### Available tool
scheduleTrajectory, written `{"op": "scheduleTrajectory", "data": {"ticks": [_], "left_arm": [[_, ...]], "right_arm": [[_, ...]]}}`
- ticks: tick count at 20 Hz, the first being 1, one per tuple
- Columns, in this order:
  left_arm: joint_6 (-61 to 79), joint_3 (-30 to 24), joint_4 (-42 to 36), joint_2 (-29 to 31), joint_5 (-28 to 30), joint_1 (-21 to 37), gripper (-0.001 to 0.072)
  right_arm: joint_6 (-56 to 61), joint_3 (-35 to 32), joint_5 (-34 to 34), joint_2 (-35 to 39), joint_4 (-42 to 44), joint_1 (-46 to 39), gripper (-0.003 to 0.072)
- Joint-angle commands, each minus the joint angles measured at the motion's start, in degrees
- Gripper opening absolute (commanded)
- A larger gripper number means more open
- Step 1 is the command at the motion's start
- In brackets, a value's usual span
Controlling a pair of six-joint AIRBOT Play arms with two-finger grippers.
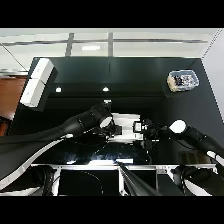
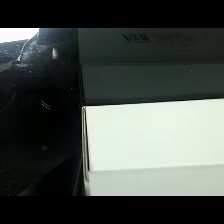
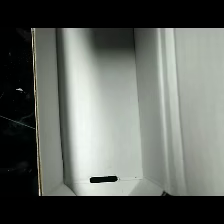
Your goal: Fold the box and place the chain.
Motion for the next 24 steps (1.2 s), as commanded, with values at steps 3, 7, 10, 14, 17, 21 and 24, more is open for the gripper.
{"op": "scheduleTrajectory", "data": {"ticks": [3, 7, 10, 14, 17, 21, 24], "left_arm": [[-1.6, 0.2, 0.3, -0.9, -0.2, 0.0, 0.0215], [-1.2, 0.2, 0.2, -1.3, -0.6, 0.0, 0.0059], [-0.9, 1.0, 0.4, -1.3, -0.6, 0.0, 0.0027], [-0.9, 2.5, 0.4, -1.5, -1.0, 0.0, 0.0034], [-0.9, 3.1, 0.4, -1.8, -1.5, 0.0, 0.0315], [-0.9, 3.1, 1.7, -1.8, -2.1, 0.0, 0.0309], [-0.9, 3.1, 1.9, -2.3, -2.1, 0.0, 0.0155]], "right_arm": [[0.0, 0.0, 0.0, 0.0, 0.0, 0.0, 0.0241], [0.0, 0.0, 0.0, 0.0, 0.0, 0.0, 0.0241], [0.0, 0.0, 0.0, 0.0, 0.0, 0.0, 0.0241], [0.0, 0.0, 0.0, 0.0, 0.0, 0.0, 0.0241], [0.0, 0.0, 0.0, 0.0, 0.0, 0.0, 0.0241], [0.0, 0.0, 0.0, 0.0, 0.0, 0.0, 0.0241], [0.0, 0.0, 0.0, 0.0, 0.0, 0.0, 0.0241]]}}
